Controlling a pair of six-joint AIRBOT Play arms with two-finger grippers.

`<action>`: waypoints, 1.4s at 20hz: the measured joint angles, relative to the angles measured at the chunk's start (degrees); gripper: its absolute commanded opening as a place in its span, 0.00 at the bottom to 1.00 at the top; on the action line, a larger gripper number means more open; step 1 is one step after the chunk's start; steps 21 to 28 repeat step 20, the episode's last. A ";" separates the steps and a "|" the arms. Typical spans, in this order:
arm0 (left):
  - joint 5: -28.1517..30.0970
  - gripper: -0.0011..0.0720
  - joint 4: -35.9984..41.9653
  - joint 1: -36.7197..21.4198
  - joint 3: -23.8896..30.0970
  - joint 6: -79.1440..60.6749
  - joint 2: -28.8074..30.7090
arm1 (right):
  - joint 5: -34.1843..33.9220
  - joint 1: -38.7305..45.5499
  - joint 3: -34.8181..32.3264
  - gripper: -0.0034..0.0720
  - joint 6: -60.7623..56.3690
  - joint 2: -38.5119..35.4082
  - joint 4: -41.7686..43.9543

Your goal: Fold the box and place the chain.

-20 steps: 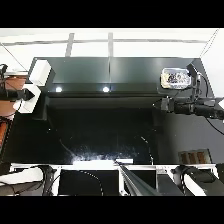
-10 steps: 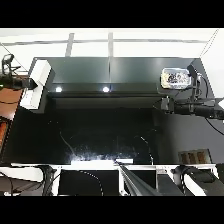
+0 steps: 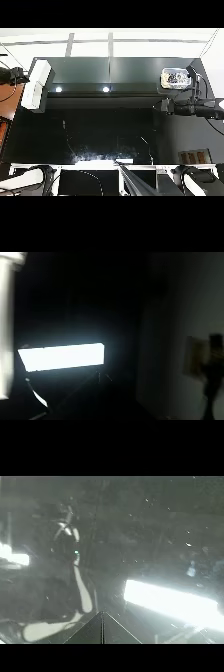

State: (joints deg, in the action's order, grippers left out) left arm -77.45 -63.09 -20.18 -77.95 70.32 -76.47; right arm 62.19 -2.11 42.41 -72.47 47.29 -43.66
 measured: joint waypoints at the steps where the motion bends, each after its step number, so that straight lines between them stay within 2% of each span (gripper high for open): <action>1: -0.09 0.05 0.79 2.01 2.64 0.61 3.15 | 0.00 -0.42 -0.07 0.06 -0.39 -0.48 -1.68; 3: 5.14 0.05 2.34 7.63 11.30 1.18 11.39 | -1.42 -2.49 -1.42 0.06 -3.04 -2.19 -6.78; 6: 21.42 0.05 3.39 18.53 30.47 1.70 25.88 | -8.39 -6.75 -5.57 0.07 -9.29 -4.61 -16.37; 8: 31.43 0.05 2.91 23.47 41.22 1.92 33.59 | -12.92 -8.57 -7.98 0.07 -12.37 -5.44 -21.77; 9: 34.67 0.05 2.78 25.14 45.51 1.95 36.68 | -14.21 -9.09 -8.63 0.07 -13.38 -5.66 -23.39; 11: 38.53 0.05 2.45 26.93 50.66 2.10 40.57 | -16.02 -9.79 -9.53 0.07 -14.60 -5.95 -25.68; 14: 41.27 0.05 2.27 28.20 54.23 2.08 43.17 | -17.40 -10.23 -10.12 0.07 -15.65 -6.16 -27.43; 17: 42.34 0.05 2.19 28.65 55.56 2.10 44.09 | -18.05 -10.38 -10.34 0.07 -16.00 -6.23 -28.28; 28: 42.40 0.05 2.25 28.83 56.08 2.10 44.35 | -18.27 -10.47 -10.43 0.07 -16.13 -6.23 -28.61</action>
